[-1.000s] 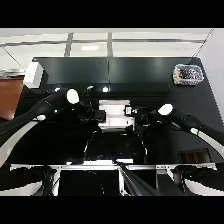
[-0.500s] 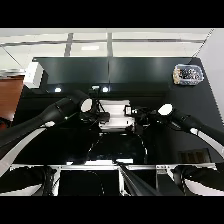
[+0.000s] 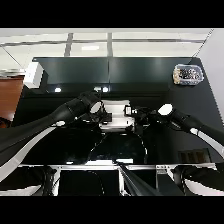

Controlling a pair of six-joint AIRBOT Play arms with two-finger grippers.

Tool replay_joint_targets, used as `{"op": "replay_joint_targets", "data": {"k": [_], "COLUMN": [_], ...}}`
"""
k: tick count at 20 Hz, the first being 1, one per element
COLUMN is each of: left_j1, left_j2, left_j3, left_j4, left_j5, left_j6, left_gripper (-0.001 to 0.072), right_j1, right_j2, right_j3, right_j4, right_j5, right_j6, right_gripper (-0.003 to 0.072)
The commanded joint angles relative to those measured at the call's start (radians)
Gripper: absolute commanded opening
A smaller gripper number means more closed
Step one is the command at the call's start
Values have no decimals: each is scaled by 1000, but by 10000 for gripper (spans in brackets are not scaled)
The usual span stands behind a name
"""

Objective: Fold the box and place the chain.

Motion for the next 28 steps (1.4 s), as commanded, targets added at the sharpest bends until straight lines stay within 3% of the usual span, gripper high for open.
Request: {"op": "replay_joint_targets", "data": {"k": [1, 15, 16, 17, 28], "left_j1": [-2, -2, -2, -2, 2], "left_j2": [-8, -8, -8, -8, -14], "left_j3": [4, 4, 4, 4, 4], "left_j4": [-5, -21, -21, -21, -10], "left_j5": [1, 34, 33, 33, 44], "left_j6": [-24, -23, -23, -21, -19], "left_gripper": [481, 481, 443, 343, 335], "right_j1": [1, 1, 1, 1, 1], "right_j2": [0, 0, 0, 0, 0], "right_j3": [0, 0, 0, 0, 0], "right_j4": [0, 0, 0, 0, 0], "right_j5": [0, 0, 0, 0, 0], "right_j6": [0, 0, 0, 0, 0], "right_gripper": [412, 411, 411, 411, 411]}}
